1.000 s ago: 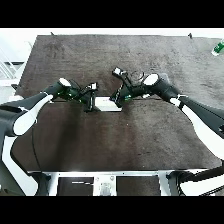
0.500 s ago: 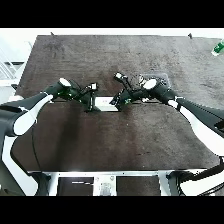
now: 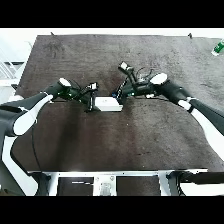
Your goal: Fold the box and place the chain.
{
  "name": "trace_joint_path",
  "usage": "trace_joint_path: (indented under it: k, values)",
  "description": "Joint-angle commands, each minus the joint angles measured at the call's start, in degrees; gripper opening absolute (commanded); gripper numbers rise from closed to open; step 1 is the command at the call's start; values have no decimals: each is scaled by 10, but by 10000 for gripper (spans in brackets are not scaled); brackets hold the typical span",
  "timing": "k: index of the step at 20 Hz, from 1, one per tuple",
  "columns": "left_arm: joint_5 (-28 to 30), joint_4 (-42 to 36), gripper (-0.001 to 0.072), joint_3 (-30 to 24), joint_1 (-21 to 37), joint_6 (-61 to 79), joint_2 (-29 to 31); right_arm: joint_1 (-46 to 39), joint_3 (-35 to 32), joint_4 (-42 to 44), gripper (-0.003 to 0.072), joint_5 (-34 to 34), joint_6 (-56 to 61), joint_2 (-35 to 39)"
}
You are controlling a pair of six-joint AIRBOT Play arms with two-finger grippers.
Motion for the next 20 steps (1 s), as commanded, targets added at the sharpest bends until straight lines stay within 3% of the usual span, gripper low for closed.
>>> trace_joint_path:
  k: [1, 5, 13, 16, 20]
  values:
    - [0, 0, 465, 0, 0, 1, 0, -12, -18, 14, 8, -37, 33, 100]
    - [0, 0, 465, 0, 0, 1, 0, -37, -106, 14, 7, -112, 67, 245]
    - [0, 0, 465, 0, 0, 1, 0, -110, -397, 14, 7, -343, 92, 581]
    - [0, 0, 465, 0, 0, 1, 0, -137, -485, 14, 8, -387, 92, 688]
    - [0, 0, 465, 0, 0, 1, 0, -173, -572, 14, 9, -401, 92, 768]
